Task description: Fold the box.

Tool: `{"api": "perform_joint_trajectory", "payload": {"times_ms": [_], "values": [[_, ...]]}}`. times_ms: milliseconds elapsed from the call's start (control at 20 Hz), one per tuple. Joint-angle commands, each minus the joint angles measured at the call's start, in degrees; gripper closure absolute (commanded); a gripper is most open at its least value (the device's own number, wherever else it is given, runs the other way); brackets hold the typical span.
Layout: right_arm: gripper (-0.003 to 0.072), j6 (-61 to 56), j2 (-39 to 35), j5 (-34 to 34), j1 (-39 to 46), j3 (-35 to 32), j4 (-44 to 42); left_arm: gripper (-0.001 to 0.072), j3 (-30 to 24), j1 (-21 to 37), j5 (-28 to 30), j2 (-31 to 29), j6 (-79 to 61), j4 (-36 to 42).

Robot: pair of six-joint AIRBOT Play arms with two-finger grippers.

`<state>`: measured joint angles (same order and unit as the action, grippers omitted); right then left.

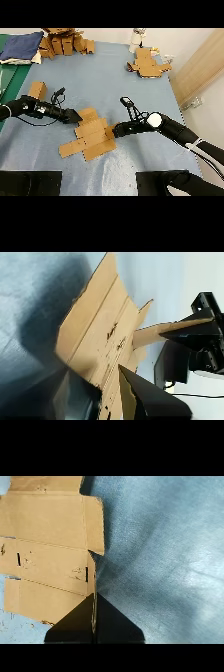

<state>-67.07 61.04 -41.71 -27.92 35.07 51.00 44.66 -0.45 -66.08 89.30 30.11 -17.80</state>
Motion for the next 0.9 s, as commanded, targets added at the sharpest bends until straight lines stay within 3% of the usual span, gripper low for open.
{"api": "perform_joint_trajectory", "payload": {"times_ms": [0, 500, 550, 600, 850], "values": [[0.0684, -0.4, 0.0, 0.0, -0.1, 0.0, 0.0, 0.0254, 0.8, -1.8, -0.7, 2.6, -1.9, 2.4], [0.0683, -0.7, 0.0, 0.3, -0.1, 0.0, 0.1, 0.0258, 1.0, -2.4, -4.2, 3.2, -7.0, 5.4], [0.0684, -0.7, 0.0, 0.4, -0.1, 0.0, 0.2, 0.0388, 1.0, -2.4, -4.5, 3.2, -7.6, 5.4], [0.0684, -0.7, 0.0, 0.4, -0.1, 0.0, 0.2, 0.0424, 1.0, -2.4, -4.8, 3.2, -8.5, 5.4], [0.0684, -1.0, 0.0, 0.5, -0.1, 0.0, 0.7, 0.0425, 1.0, -2.4, -4.9, 3.2, -9.2, 5.4]]}}
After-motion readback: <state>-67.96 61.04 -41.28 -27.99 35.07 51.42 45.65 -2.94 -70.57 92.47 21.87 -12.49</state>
